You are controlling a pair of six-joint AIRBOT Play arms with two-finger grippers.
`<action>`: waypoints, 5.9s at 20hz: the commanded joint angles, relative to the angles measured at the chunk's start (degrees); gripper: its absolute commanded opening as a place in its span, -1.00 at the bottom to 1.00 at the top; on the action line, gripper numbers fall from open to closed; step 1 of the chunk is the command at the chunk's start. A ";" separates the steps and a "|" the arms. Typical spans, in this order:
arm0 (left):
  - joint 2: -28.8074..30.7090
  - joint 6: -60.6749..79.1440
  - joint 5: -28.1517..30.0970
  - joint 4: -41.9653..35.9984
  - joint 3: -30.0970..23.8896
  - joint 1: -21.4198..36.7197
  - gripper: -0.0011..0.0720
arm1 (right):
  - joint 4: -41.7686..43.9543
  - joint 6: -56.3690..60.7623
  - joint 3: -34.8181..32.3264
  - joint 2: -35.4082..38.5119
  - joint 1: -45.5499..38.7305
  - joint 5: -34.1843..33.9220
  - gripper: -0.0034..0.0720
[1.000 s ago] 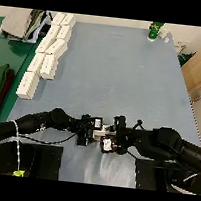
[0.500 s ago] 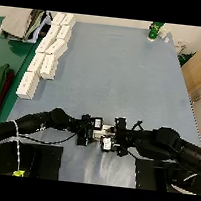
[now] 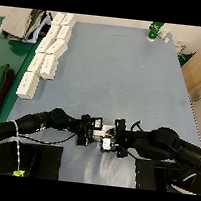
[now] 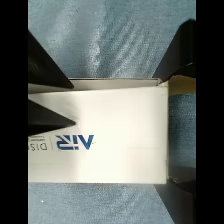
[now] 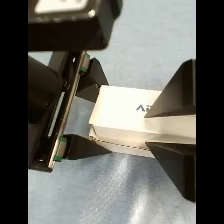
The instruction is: Fold the box.
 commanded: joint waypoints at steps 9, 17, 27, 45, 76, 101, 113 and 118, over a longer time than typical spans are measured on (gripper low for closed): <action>0.04 -0.07 0.02 -0.04 0.00 0.00 0.14 | 2.03 22.21 -0.17 7.21 -0.04 -3.15 -0.90; 0.04 -0.07 0.00 -0.04 0.00 0.00 0.14 | 13.70 34.49 -17.16 15.28 0.11 28.48 -0.90; 0.04 -0.07 0.02 -0.02 0.00 0.00 0.14 | 13.90 37.09 -22.49 13.81 4.59 35.45 -0.90; 0.04 -0.07 0.02 -0.04 0.00 0.02 0.14 | 13.90 41.79 -22.69 4.68 4.74 36.13 -0.90; 0.04 -0.07 0.00 -0.04 0.00 0.02 0.14 | 13.86 42.53 -22.47 13.66 4.59 38.66 -0.90; 0.04 -0.04 0.13 -0.04 0.00 0.00 0.14 | -20.61 71.12 11.32 -7.50 -32.57 -38.45 -0.85; 10.27 -15.08 0.94 5.81 0.22 4.81 0.14 | -19.41 71.10 11.32 -10.01 -32.57 -38.42 -0.85; 16.96 -45.66 -2.58 28.30 0.22 20.87 0.14 | -19.41 71.10 11.32 -10.01 -32.57 -38.42 -0.85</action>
